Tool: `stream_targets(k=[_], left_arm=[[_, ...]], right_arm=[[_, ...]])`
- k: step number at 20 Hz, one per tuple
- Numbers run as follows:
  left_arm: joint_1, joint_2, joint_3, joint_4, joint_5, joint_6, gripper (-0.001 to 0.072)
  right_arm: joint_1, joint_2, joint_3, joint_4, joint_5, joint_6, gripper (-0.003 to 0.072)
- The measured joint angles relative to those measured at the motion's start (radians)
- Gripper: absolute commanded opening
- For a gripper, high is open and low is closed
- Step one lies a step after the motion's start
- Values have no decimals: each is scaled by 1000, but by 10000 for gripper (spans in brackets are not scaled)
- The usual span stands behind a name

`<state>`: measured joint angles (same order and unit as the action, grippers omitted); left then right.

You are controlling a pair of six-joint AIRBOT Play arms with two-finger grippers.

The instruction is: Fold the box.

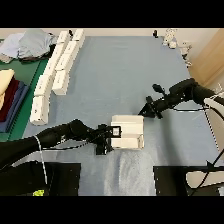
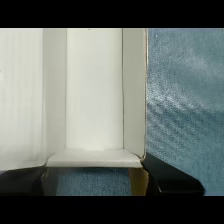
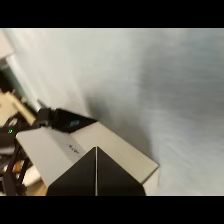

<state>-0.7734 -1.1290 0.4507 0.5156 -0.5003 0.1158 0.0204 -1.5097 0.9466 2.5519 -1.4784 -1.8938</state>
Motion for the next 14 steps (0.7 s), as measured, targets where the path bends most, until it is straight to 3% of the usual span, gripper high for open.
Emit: stream_targets(k=[4,9,12,14], left_arm=[[0,0,0,0,0,0,442],[0,0,0,0,0,0,442],[0,0,0,0,0,0,442],[0,0,0,0,0,0,442]], right_arm=[[84,-16,0,31,-128,-132,2],[196,82,-36,2,-159,-243,2],[255,190,-117,-10,-57,-332,2],[299,281,-196,-14,83,-409,2]])
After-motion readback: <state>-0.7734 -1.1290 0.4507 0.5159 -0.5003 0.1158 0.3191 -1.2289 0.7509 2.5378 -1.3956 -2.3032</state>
